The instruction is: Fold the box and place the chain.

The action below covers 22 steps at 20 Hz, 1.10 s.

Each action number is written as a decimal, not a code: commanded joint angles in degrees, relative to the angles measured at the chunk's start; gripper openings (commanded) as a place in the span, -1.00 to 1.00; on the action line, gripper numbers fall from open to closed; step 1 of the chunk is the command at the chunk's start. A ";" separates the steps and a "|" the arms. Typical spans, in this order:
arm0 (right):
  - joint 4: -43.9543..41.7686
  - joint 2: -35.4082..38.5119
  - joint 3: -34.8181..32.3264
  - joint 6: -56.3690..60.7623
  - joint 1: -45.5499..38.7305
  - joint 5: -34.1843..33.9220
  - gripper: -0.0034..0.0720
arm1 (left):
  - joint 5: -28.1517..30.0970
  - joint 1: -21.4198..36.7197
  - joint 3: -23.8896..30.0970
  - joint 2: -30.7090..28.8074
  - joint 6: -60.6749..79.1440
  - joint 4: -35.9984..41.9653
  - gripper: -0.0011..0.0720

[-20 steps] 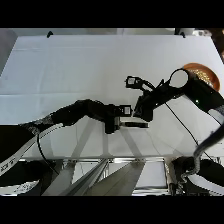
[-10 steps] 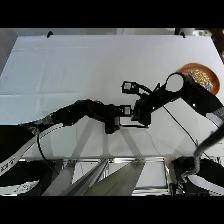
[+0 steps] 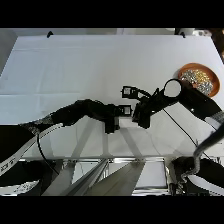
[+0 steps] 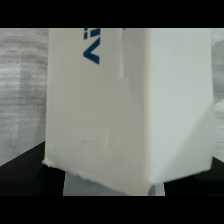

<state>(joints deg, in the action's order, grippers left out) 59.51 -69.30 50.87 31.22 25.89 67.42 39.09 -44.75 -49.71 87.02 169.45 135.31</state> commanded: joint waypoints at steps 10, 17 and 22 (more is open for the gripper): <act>-1.53 0.55 -2.25 0.50 0.72 -3.06 -0.41 | 0.11 0.02 0.02 0.02 0.04 0.02 -0.77; -0.85 2.86 -2.27 1.36 0.72 -6.03 -0.41 | 0.11 0.02 0.02 0.02 0.04 0.02 -0.77; -0.48 2.86 -2.93 1.33 0.98 -9.16 -0.41 | 0.11 0.02 0.02 0.02 0.04 0.02 -0.77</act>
